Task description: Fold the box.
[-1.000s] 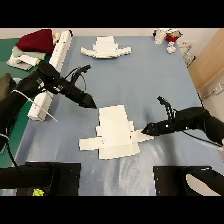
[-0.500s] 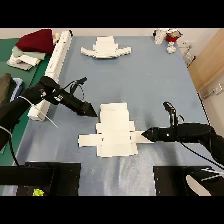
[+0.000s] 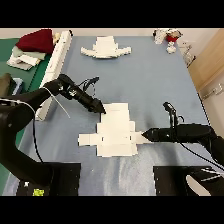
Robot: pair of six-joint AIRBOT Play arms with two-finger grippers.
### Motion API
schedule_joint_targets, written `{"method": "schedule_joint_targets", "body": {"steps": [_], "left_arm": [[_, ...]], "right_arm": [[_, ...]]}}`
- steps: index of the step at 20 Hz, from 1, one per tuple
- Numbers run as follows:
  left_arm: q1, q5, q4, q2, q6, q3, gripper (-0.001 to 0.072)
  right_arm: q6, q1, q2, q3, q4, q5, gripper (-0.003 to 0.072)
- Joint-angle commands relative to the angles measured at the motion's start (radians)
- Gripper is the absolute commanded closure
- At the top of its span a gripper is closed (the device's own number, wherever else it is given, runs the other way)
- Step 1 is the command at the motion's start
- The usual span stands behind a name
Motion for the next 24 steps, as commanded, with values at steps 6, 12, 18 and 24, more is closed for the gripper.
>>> {"method": "schedule_joint_targets", "body": {"steps": [6, 12, 18, 24], "left_arm": [[-0.061, -0.150, 0.002, -0.085, 0.127, 0.066, 0.0368], [-0.086, -0.167, 0.005, -0.085, 0.174, 0.066, 0.0524], [-0.086, -0.193, 0.004, -0.085, 0.245, 0.066, 0.0696], [-0.088, -0.156, -0.010, -0.042, 0.347, 0.068, 0.0703]], "right_arm": [[0.003, 0.001, 0.000, 0.000, -0.008, 0.000, 0.0683], [0.008, 0.000, 0.000, 0.000, -0.027, 0.000, 0.0682], [0.008, 0.000, 0.000, 0.000, -0.030, 0.001, 0.0665], [0.080, 0.000, 0.000, 0.068, -0.280, 0.029, 0.0371]]}}
